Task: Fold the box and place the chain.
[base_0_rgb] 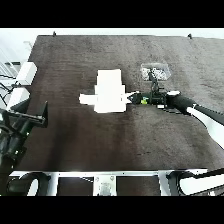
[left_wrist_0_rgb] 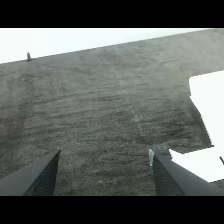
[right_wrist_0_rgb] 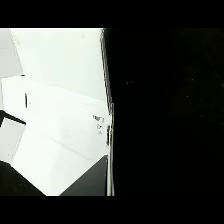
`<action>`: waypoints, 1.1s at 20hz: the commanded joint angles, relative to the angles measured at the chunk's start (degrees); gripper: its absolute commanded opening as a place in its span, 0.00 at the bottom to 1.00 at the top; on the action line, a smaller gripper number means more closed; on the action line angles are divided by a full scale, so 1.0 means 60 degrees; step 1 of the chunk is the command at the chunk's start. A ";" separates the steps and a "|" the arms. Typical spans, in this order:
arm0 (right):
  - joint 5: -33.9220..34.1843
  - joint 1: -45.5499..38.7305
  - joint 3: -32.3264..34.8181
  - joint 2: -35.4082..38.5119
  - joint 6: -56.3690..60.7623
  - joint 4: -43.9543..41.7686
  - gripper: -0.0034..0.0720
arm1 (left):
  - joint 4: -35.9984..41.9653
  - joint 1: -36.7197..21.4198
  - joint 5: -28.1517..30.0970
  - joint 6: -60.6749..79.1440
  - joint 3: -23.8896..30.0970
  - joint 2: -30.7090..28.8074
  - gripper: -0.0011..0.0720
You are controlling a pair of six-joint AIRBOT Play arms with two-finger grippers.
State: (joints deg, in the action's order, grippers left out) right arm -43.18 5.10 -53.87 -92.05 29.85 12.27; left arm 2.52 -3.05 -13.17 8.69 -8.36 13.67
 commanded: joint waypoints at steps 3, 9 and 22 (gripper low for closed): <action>0.0055 0.0106 0.0015 0.0004 -0.0018 -0.0521 0.05 | -0.0109 -0.0004 -0.0576 0.0135 -0.2113 0.3377 0.92; 0.0200 0.0153 0.0284 0.0000 -0.0022 -0.0878 0.05 | -0.1315 -0.0004 -0.3005 -0.1861 -0.5956 0.8535 0.92; 0.0306 0.0149 0.0331 -0.0007 -0.0346 -0.0867 0.05 | -0.8491 0.1107 -1.0408 -1.0309 -1.6240 1.5912 0.92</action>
